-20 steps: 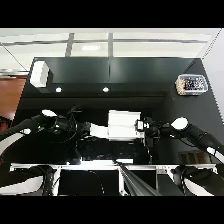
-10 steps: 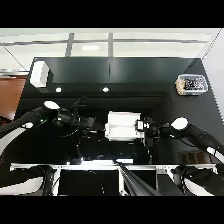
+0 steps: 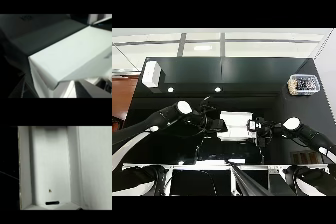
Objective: Fold the box and place the chain.
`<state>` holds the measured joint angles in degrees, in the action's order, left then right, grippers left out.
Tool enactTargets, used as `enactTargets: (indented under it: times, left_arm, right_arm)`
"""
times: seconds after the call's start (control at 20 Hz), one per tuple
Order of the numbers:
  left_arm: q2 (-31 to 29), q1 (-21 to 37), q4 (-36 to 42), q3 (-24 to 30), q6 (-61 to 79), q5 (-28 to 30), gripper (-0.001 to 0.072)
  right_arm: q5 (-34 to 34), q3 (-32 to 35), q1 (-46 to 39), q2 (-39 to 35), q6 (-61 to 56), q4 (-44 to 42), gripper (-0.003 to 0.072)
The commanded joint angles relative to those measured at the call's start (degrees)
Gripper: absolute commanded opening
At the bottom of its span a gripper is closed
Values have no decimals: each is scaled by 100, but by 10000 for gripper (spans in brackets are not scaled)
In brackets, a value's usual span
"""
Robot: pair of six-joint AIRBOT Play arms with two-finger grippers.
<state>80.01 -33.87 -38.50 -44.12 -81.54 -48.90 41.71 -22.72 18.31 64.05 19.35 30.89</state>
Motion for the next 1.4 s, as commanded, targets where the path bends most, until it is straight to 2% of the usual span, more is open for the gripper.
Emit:
enactTargets:
  times: [0.0, 0.3, 0.45, 0.55, 1.15, 1.35]
  left_arm:
    - [-7, -439, -660, -151, -1038, 361, 690]
    - [-7, -612, -2006, -597, -2052, -179, 687]
    - [-7, -612, -2114, -708, -2090, -264, 681]
    - [-7, -614, -2109, -732, -2092, -267, 532]
    - [-2, -754, -2142, -874, -2396, -304, 509]
    - [24, -992, -2946, -1102, -3169, -511, 509]
  right_arm:
    - [2, -4, 2, 2, -2, 0, 468]
    - [2, -4, 2, 2, -2, 0, 468]
    - [2, -4, 2, 2, 0, 0, 468]
    - [2, -4, 2, 2, -2, 0, 468]
    - [0, -4, 2, 2, -2, 0, 469]
    - [0, -4, 2, 2, -2, 0, 469]
